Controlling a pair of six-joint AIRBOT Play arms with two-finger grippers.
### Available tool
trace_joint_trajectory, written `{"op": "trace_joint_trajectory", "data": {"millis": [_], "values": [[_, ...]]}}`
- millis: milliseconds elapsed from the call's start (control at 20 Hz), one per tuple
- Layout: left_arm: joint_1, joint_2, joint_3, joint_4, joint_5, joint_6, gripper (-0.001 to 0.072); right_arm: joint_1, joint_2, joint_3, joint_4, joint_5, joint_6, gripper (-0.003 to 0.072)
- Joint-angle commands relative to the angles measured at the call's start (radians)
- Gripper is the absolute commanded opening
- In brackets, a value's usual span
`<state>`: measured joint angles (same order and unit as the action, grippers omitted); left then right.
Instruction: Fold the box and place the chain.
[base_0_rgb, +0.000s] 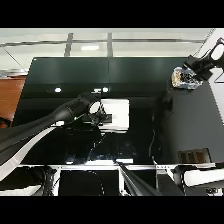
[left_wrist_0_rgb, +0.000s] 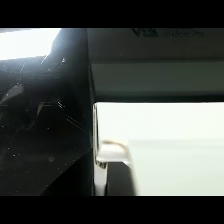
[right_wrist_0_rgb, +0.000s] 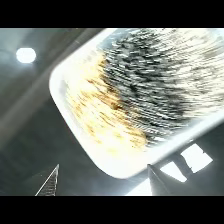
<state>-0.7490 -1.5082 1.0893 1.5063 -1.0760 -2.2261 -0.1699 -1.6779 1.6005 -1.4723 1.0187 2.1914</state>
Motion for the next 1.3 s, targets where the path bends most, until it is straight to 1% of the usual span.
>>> {"op": "trace_joint_trajectory", "data": {"millis": [0, 150, 400, 700, 800, 900, 1250], "values": [[0.001, 0.0, 0.001, 0.0, -0.001, 0.0, 0.0025, -0.023, -0.17, 0.154, 0.111, 0.042, 0.182, 0.0595], [0.001, 0.0, 0.001, 0.0, -0.002, 0.0, 0.0025, -0.036, -0.203, 0.16, 0.109, 0.032, 0.188, 0.0595], [0.001, 0.0, 0.001, 0.0, -0.001, 0.0, 0.0025, -0.063, -0.209, 0.16, 0.111, 0.042, 0.181, 0.0595], [0.0, 0.0, 0.001, -0.001, -0.002, 0.0, 0.0025, -0.06, -0.226, 0.16, 0.135, 0.011, 0.181, 0.0595], [0.0, 0.0, 0.001, -0.001, -0.002, 0.0, 0.0025, -0.06, -0.229, 0.16, 0.141, 0.0, 0.181, 0.0535], [0.0, 0.0, 0.001, -0.001, -0.002, 0.0, 0.0025, -0.055, -0.232, 0.16, 0.14, -0.014, 0.18, 0.0534], [0.0, 0.0, 0.001, -0.001, -0.002, 0.0, 0.0025, -0.05, -0.272, 0.16, 0.138, 0.008, 0.164, 0.0531]]}}
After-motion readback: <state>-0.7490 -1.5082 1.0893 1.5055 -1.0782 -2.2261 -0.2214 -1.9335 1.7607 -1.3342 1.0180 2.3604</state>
